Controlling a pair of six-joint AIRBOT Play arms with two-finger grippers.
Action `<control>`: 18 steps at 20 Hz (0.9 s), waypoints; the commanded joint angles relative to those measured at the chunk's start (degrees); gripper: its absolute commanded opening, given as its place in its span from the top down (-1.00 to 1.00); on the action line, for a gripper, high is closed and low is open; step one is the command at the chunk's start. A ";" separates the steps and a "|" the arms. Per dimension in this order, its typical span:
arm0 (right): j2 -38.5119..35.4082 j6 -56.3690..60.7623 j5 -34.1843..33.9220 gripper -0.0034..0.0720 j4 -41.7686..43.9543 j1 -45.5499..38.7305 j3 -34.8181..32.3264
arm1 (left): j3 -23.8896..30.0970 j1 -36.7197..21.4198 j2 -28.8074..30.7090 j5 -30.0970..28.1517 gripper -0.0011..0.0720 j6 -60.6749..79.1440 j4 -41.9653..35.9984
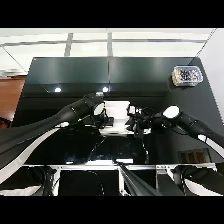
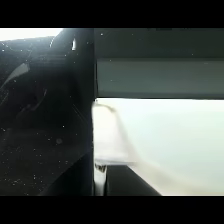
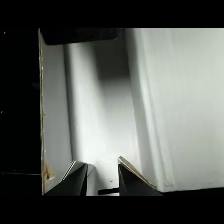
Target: Fold the box and place the chain.
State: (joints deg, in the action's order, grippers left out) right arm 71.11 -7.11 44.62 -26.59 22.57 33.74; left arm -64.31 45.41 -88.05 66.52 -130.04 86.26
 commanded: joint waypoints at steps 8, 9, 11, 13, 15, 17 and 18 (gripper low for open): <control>1.55 0.24 -1.73 0.04 2.62 0.20 0.04 | -0.02 -0.04 -0.04 0.02 0.90 -0.04 -0.02; 1.55 0.24 -1.70 -0.12 2.56 0.20 0.04 | -0.02 -0.04 -0.04 0.00 0.90 -0.04 -0.02; 1.55 0.24 -1.22 0.29 2.51 0.17 0.04 | -0.02 -0.04 -0.04 0.00 0.90 -0.04 -0.02; 1.42 1.11 -1.14 0.76 2.27 0.17 0.04 | -0.02 -0.04 -0.04 0.02 0.90 -0.04 -0.02; 0.17 7.45 -0.68 0.88 -0.42 -1.01 0.07 | -0.04 -0.04 -0.04 0.02 0.90 -0.04 -0.02; -2.75 20.92 4.28 0.88 -5.81 -4.72 1.81 | -0.09 -0.04 -0.04 0.02 0.90 -0.07 -0.07; -4.90 29.38 9.94 0.88 -9.94 -8.46 4.26 | -0.09 -0.04 -0.04 0.02 0.89 -0.07 -0.35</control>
